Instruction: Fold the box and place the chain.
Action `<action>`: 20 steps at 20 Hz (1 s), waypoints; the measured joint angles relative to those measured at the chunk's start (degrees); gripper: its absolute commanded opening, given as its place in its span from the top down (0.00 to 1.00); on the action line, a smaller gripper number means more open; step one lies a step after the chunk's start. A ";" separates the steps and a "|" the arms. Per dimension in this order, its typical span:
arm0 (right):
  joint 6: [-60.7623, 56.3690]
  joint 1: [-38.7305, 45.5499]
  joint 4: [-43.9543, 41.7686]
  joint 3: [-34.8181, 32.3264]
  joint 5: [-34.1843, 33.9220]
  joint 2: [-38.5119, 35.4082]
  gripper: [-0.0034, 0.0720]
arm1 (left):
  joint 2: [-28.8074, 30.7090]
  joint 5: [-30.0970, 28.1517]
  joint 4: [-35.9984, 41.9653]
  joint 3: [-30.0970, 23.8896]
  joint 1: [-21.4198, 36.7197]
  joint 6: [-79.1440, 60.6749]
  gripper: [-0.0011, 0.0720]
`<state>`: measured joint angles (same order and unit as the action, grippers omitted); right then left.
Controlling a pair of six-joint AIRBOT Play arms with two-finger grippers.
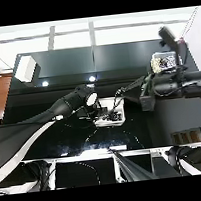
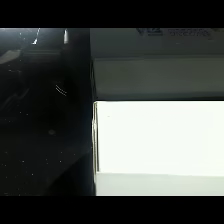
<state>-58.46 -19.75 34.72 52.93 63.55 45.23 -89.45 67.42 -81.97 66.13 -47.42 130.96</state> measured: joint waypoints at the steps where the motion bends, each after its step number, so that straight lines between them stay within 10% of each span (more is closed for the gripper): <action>1: -0.48 -1.09 0.33 -0.98 -0.42 0.94 0.94 | 0.00 -0.04 0.00 0.00 0.00 0.00 0.95; 8: -4.22 -5.81 6.86 -6.19 -6.67 8.35 0.87 | 0.00 -0.39 0.17 0.00 0.00 0.04 0.95; 10: -4.90 -6.12 7.61 -6.54 -7.54 9.18 0.36 | 0.00 -0.50 0.17 0.00 0.00 0.04 0.95; 17: -7.50 3.17 12.92 -3.87 -3.02 6.19 0.36 | 0.00 -0.68 0.22 0.00 0.00 0.90 0.94; 18: -7.65 5.88 13.57 -3.58 -1.77 5.01 0.36 | 0.00 -0.70 0.22 0.00 0.00 1.44 0.83; 20: -8.02 11.72 14.47 -3.15 1.09 2.84 0.36 | 0.00 -0.87 0.35 0.22 0.00 2.71 0.28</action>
